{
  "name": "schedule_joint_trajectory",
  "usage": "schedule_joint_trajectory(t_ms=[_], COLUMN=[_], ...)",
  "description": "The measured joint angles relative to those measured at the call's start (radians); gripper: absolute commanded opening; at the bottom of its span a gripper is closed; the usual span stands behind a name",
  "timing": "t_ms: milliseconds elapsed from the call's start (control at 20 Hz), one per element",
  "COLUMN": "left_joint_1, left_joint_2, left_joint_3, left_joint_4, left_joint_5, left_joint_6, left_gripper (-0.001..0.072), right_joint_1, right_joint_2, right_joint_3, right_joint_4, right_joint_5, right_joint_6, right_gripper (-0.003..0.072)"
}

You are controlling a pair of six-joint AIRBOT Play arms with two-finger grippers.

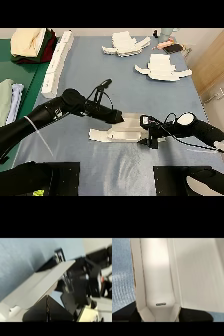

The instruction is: Fold the box.

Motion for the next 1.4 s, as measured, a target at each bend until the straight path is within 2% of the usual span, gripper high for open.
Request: schedule_joint_trajectory(t_ms=[200,550,850,1100,1250,1400], left_joint_1=[0.058,0.074,0.058,0.060,0.060,0.061], left_joint_2=[-0.077,-0.247,-0.290,-0.234,-0.133,0.007], left_joint_3=[0.018,0.025,0.035,0.072,0.072,0.021], left_joint_4=[-0.007,0.040,0.055,0.075,0.128,0.210], left_joint_5=[0.010,-0.077,-0.105,-0.118,-0.119,-0.126], left_joint_6=[-0.049,-0.121,-0.114,-0.050,-0.015,0.004], left_gripper=[0.0014,0.0014,0.0014,0.0013,0.0013,0.0013], right_joint_1=[0.000,-0.001,0.000,0.001,0.000,0.000], right_joint_2=[0.000,0.000,0.000,0.000,0.000,0.000], right_joint_3=[0.000,0.000,0.000,0.000,0.000,0.000], right_joint_4=[0.000,0.001,-0.001,-0.001,0.002,0.002], right_joint_5=[0.000,0.000,0.000,0.004,-0.005,-0.003], right_joint_6=[0.000,0.000,0.001,-0.004,-0.002,-0.001], right_gripper=[0.0517,0.0517,0.0518,0.0518,0.0517,0.0518])
